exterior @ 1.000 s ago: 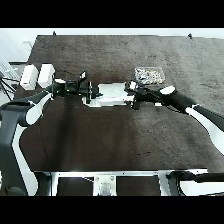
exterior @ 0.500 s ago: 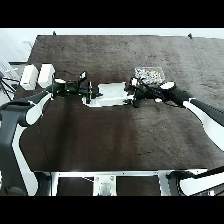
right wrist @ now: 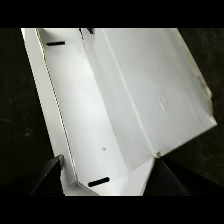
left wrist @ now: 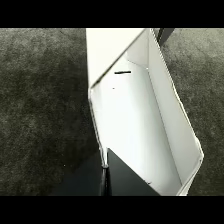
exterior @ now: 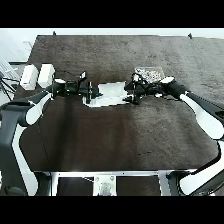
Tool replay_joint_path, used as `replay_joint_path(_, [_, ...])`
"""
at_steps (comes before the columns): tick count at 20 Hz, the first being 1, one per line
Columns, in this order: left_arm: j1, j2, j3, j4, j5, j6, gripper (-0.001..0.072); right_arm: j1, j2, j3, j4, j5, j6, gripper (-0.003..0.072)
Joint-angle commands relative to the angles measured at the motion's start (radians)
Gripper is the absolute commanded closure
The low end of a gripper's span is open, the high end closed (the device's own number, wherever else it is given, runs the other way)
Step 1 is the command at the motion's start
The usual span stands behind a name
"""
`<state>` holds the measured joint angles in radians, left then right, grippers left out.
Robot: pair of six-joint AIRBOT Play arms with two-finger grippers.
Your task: Fold the box and place the chain.
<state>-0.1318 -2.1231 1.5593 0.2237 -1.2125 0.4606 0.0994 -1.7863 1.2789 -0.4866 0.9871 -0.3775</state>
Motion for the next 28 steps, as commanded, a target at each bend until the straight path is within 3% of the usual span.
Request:
replay_joint_path(1, [0.001, 0.001, 0.000, 0.000, 0.000, 0.000, 0.0688, -0.002, -0.047, 0.034, -0.004, 0.090, -0.009, 0.0026])
replay_joint_path(9, [0.001, 0.001, 0.000, 0.000, 0.000, 0.000, 0.0687, -0.002, -0.083, 0.037, -0.001, 0.126, -0.054, 0.0026])
replay_joint_path(28, [0.001, 0.001, 0.000, 0.000, 0.000, 0.001, 0.0687, -0.001, -0.229, 0.210, -0.004, 0.272, -0.047, 0.0026])
